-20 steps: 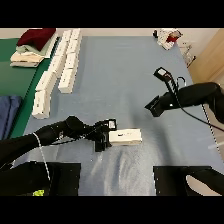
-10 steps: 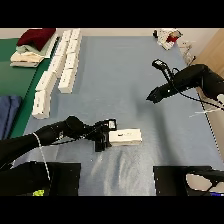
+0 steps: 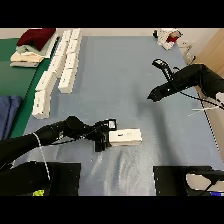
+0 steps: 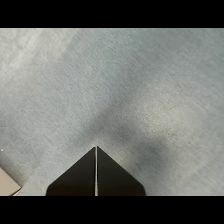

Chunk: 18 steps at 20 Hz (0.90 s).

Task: Fold the box.

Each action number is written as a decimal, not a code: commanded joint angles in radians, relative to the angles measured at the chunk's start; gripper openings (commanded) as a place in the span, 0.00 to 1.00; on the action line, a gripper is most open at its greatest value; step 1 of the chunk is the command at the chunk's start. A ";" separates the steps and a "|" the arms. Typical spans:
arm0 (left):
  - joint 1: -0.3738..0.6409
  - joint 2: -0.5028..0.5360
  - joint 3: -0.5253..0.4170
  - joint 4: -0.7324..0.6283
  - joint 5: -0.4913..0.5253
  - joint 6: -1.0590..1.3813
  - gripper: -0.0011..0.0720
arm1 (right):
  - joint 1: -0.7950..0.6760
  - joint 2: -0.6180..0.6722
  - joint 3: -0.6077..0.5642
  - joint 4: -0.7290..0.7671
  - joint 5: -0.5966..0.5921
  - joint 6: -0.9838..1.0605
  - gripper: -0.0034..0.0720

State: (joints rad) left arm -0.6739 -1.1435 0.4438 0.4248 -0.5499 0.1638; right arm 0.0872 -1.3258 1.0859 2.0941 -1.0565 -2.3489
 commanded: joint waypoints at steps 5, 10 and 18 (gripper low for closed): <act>0.092 0.107 0.007 0.054 -0.002 -0.182 0.66 | 0.000 -0.001 0.001 -0.003 0.001 0.002 0.07; 0.387 0.296 0.007 0.486 -0.020 -0.743 0.66 | 0.000 -0.001 0.001 -0.003 0.001 0.002 0.07; 0.902 0.346 -0.026 0.653 -0.153 -0.976 0.66 | 0.000 -0.001 0.001 -0.003 0.001 0.002 0.07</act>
State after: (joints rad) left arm 0.0769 -0.8089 0.4343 1.0237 -0.6769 -0.7422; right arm 0.0872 -1.3258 1.0863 2.0903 -1.0554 -2.3474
